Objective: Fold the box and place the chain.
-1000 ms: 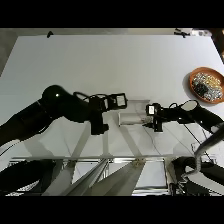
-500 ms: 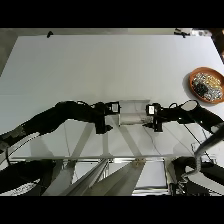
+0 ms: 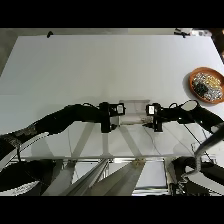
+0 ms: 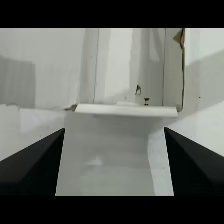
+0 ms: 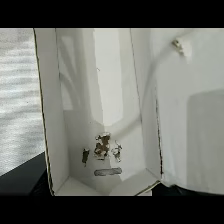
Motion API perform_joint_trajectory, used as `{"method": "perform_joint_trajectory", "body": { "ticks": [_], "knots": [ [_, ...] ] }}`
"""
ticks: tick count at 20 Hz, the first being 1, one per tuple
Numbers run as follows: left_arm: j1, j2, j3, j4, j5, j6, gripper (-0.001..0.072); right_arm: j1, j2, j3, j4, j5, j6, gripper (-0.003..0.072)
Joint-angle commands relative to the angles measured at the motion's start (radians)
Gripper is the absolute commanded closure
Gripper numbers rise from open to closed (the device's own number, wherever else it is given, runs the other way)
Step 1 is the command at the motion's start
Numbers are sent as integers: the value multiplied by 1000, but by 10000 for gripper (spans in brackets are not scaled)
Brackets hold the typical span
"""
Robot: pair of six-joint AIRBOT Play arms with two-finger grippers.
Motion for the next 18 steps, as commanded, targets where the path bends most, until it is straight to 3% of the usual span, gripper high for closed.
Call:
{"method": "perform_joint_trajectory", "body": {
  "ticks": [1, 18],
  "knots": [
    [-25, -34, 34, -7, -2, 3, 4, 0, 1, 0, 0, 0, 0, 250],
    [-52, -69, 47, -27, -2, 4, 5, 0, 1, 0, 0, 0, 0, 250]
  ]
}}
